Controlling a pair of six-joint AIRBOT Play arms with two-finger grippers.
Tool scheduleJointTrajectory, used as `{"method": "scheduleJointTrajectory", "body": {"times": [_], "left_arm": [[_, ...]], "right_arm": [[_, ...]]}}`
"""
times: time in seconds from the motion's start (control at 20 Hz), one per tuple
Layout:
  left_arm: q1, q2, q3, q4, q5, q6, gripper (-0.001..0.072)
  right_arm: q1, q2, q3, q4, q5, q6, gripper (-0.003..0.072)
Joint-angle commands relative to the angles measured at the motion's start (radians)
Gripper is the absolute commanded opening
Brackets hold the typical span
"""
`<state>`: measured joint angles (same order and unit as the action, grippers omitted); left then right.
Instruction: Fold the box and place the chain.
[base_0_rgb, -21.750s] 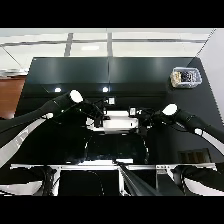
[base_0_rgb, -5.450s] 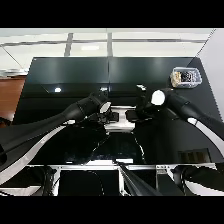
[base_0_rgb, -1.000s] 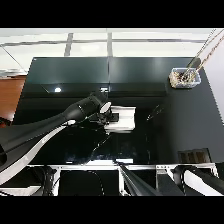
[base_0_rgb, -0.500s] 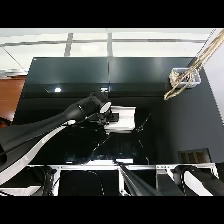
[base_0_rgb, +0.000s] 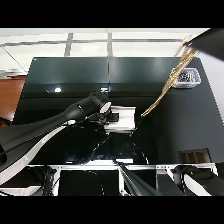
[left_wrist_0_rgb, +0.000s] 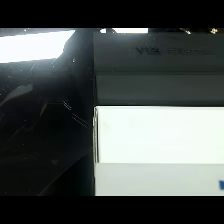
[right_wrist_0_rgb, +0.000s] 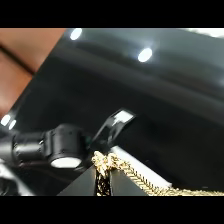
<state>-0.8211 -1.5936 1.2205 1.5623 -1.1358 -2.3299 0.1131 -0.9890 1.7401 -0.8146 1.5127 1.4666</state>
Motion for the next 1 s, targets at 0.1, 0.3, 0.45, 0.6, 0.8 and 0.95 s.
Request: {"method": "scheduleJointTrajectory", "body": {"times": [0.1, 0.3, 0.45, 0.6, 0.8, 0.95], "left_arm": [[0.000, 0.000, 0.001, 0.000, -0.001, 0.000, 0.0029], [0.000, 0.000, 0.001, 0.000, -0.001, 0.000, 0.0029], [0.000, 0.000, 0.001, 0.000, -0.001, 0.000, 0.0029], [0.000, 0.000, 0.001, 0.000, -0.001, 0.000, 0.0029], [0.000, 0.000, 0.001, 0.000, -0.001, 0.000, 0.0029], [0.000, 0.000, 0.001, 0.000, -0.002, 0.000, 0.0029]], "right_arm": [[0.127, 0.000, -0.115, 0.008, -0.100, 0.008, 0.0016], [0.138, 0.000, -0.128, 0.010, -0.134, 0.008, 0.0016], [0.138, -0.001, -0.165, 0.010, -0.121, 0.009, 0.0016], [0.144, -0.001, -0.293, 0.008, -0.129, 0.011, 0.0016], [0.147, -0.001, -0.460, 0.010, -0.175, 0.015, 0.0016], [0.169, -0.001, -0.528, 0.025, -0.197, 0.019, 0.0016]]}}
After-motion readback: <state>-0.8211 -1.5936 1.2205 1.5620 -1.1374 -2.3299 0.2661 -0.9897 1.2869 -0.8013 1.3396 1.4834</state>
